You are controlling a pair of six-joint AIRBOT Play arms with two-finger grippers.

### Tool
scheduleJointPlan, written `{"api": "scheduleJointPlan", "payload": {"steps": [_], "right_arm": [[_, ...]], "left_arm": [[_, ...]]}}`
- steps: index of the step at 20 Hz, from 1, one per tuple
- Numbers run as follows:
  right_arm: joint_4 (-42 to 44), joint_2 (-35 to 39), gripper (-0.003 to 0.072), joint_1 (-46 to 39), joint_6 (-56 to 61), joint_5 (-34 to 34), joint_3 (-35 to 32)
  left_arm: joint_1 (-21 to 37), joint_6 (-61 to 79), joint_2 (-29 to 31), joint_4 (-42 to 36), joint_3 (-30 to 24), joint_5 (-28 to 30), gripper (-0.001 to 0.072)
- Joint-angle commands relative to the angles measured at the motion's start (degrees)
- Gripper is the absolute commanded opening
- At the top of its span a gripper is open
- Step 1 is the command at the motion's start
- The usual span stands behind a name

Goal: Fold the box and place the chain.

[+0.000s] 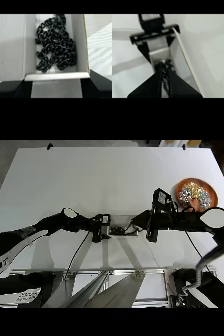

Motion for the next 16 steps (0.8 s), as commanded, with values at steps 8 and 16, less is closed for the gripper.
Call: {"api": "scheduleJointPlan", "payload": {"steps": [8, 16], "right_arm": [[0.6, -6.5, 0.002, 11.0, 5.0, -17.1, 0.0], [-5.3, -9.5, 0.0126, 9.1, 7.9, -16.6, 0.6]], "left_arm": [[0.0, 0.0, 0.0, 0.0, 0.0, 0.0, 0.0153], [0.0, 0.0, 0.0, 0.0, 0.0, 0.0, 0.0153]]}}
